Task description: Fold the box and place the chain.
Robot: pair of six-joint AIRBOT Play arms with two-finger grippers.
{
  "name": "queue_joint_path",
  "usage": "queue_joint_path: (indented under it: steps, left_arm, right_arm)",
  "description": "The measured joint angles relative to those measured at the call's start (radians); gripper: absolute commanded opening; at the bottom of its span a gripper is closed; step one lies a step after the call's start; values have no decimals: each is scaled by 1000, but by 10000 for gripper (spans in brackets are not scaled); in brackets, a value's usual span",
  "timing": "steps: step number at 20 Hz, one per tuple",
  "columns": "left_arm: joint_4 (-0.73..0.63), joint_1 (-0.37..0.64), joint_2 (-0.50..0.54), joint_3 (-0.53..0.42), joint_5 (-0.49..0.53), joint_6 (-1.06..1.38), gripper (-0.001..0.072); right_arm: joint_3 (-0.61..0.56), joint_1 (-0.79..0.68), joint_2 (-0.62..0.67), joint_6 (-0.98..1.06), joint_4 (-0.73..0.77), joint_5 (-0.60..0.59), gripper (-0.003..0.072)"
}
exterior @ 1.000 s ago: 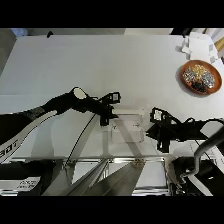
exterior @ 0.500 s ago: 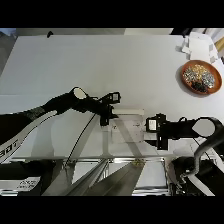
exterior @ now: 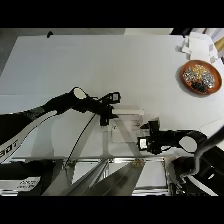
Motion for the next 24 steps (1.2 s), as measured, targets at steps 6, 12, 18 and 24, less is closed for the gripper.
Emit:
queue_joint_path:
  steps: [6, 12, 18, 24]
  left_arm:
    - [0, 0, 0, 0, 0, 0, 12]
    - [0, 0, 0, 0, 4, 0, 12]
    - [-1, 0, 0, 0, 3, 0, 12]
    - [-1, -1, 0, 0, 1, 0, 12]
  right_arm:
    - [-27, 42, 1, 23, -9, -86, 685]
    - [-40, 42, 6, 27, -20, -145, 685]
    - [-8, -22, 30, 31, 21, -151, 684]
    - [8, -96, 34, 30, 67, -122, 684]
